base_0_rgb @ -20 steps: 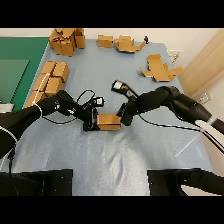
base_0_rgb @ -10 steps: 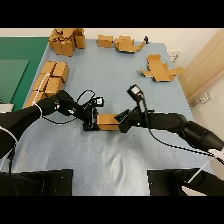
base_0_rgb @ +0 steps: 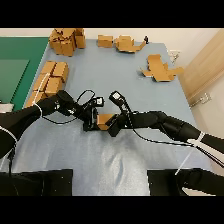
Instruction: Fold the box.
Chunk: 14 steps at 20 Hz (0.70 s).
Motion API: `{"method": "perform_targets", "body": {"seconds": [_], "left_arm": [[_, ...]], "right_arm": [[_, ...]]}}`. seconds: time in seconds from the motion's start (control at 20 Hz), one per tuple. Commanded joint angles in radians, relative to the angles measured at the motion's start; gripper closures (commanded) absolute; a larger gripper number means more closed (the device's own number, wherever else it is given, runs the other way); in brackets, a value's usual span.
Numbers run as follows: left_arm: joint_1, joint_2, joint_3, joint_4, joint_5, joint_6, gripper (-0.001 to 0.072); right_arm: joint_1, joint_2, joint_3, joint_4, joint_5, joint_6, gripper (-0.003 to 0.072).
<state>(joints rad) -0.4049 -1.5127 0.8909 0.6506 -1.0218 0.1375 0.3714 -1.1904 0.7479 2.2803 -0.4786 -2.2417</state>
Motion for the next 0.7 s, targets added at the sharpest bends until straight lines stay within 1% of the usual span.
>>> {"method": "perform_targets", "body": {"seconds": [0.0,0.3,0.5,0.65], "left_arm": [[0.000,0.000,0.000,0.000,0.001,0.000,0.0362],[0.000,0.000,0.000,0.000,0.000,0.000,0.0362],[0.000,0.000,0.000,0.000,0.001,0.000,0.0363],[0.000,0.000,0.000,0.000,0.000,0.000,0.0362]], "right_arm": [[0.002,-0.024,0.009,-0.015,0.008,-0.003,0.0683],[0.002,-0.024,0.009,-0.017,0.050,-0.002,0.0683],[0.002,-0.051,0.007,-0.035,-0.014,0.001,0.0684],[0.002,-0.055,0.007,-0.035,-0.018,0.002,0.0684]]}}
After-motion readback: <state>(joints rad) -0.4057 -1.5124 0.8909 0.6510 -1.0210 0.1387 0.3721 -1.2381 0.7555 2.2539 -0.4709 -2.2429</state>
